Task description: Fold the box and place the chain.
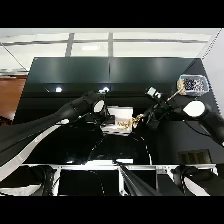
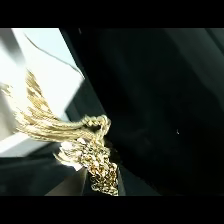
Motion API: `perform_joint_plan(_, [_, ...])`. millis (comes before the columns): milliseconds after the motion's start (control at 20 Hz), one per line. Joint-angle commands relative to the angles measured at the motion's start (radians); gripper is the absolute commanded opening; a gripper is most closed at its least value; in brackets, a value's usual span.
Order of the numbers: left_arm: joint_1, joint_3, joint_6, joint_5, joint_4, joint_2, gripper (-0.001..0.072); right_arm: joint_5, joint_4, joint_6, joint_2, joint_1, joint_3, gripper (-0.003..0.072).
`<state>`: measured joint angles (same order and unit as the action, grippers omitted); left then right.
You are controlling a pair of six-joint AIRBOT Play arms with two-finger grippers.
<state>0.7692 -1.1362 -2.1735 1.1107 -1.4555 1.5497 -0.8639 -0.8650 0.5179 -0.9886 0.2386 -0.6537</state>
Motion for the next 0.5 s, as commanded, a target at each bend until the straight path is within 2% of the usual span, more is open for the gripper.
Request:
perform_joint_plan(0, [-0.001,0.000,0.000,0.002,0.002,0.001,0.0031,-0.129,-0.014,0.217,0.134,-0.001,-0.046,0.0012])
perform_joint_plan(200, [-0.001,0.000,0.000,0.002,0.002,0.001,0.0031,-0.248,0.085,0.305,0.177,-0.002,-0.180,0.0012])
perform_joint_plan(450, [-0.001,0.000,0.000,0.002,0.002,0.001,0.0031,-0.260,0.314,0.316,0.177,-0.002,-0.321,0.0012])
